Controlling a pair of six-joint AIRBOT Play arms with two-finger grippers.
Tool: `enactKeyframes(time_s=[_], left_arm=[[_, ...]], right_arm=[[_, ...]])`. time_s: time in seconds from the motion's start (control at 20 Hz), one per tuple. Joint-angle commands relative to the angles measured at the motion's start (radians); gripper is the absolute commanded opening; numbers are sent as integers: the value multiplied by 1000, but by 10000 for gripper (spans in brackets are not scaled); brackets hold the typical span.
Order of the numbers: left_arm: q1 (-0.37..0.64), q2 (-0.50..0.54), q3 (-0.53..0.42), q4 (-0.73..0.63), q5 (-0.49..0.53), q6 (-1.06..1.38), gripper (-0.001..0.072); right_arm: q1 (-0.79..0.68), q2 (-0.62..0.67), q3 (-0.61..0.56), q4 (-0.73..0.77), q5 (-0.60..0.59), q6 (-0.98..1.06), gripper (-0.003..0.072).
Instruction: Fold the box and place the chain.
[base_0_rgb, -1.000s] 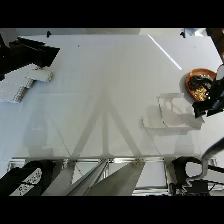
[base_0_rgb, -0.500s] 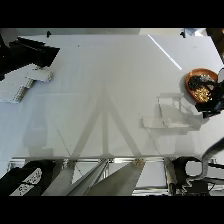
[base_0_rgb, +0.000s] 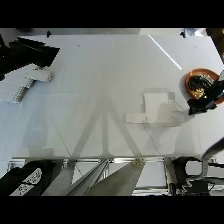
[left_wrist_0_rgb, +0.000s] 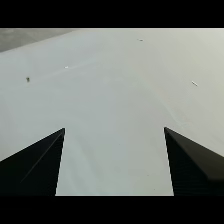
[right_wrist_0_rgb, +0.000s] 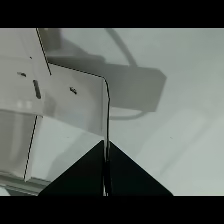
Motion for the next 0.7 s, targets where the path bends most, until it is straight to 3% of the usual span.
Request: enactKeyframes(time_s=[0.0, 0.15, 0.65], left_arm=[[0, 1, 0, 0, 0, 0, 698], [0, 1, 0, 0, 0, 0, 698], [0, 1, 0, 0, 0, 0, 698]], right_arm=[[-1, 3, 0, 273, -61, -109, 9], [29, 2, 0, 445, -175, -206, 9], [403, -74, -6, 724, -585, -385, 6]])
